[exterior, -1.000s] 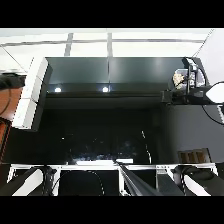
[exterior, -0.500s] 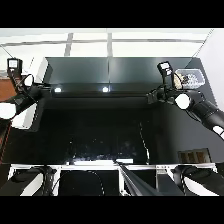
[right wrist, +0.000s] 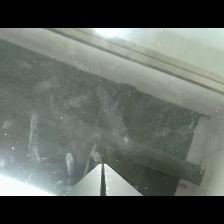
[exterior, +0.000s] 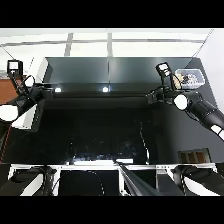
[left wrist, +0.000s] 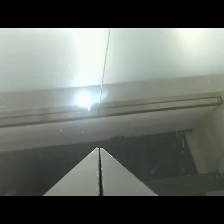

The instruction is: Fold the box and place the chain.

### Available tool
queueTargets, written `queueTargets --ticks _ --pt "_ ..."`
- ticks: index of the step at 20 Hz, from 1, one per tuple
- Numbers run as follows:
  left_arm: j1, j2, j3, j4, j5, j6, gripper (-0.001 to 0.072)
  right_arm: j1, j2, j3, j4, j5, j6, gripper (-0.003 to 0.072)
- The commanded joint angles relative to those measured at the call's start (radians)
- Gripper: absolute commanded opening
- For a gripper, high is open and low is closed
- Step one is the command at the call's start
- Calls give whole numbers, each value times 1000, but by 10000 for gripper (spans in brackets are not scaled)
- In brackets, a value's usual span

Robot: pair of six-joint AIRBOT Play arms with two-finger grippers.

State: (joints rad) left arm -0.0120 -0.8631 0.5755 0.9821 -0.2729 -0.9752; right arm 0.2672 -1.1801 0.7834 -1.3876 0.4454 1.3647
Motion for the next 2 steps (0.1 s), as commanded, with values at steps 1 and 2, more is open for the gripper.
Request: queueTargets --ticks 1,2 --pt "-1 0 -1 0 3 1 28 1 -1 0 -1 -1 -1 16" --pt "-1 0 -1 0 3 2 28 1 -1 0 -1 -1 0 16"
